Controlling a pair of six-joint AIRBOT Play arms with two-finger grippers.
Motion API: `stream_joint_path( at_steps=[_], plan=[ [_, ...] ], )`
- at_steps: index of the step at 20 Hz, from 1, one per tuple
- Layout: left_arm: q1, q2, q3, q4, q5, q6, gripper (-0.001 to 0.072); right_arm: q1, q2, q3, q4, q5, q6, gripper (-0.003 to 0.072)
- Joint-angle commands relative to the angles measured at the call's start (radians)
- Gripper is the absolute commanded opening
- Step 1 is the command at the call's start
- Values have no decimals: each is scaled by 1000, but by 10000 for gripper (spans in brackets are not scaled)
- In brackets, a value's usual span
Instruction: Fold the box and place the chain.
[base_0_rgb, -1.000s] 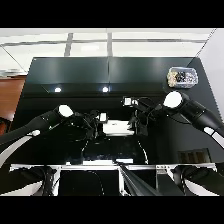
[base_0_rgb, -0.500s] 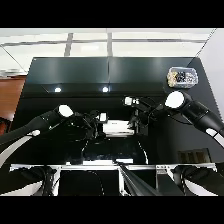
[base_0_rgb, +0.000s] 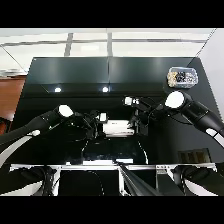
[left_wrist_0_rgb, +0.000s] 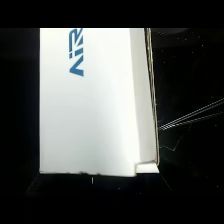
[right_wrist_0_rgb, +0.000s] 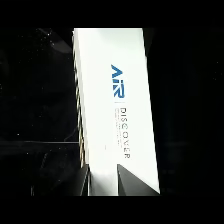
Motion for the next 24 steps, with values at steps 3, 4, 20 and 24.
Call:
stream_joint_path(
  at_steps=[3, 4, 20, 24],
  plan=[
    [0, -1, 0, 0, 0, 0, 359, 0, -4, 0, 0, -1, 0, 180],
    [0, -1, 0, 0, 0, 0, 359, 0, -5, 0, 0, -1, 0, 180],
    [0, -1, 0, 0, 0, 0, 359, 0, -5, -21, -3, 7, 11, 210],
    [0, -1, 0, 0, 0, 0, 359, 0, -5, -37, -20, 6, 11, 211]
  ],
)
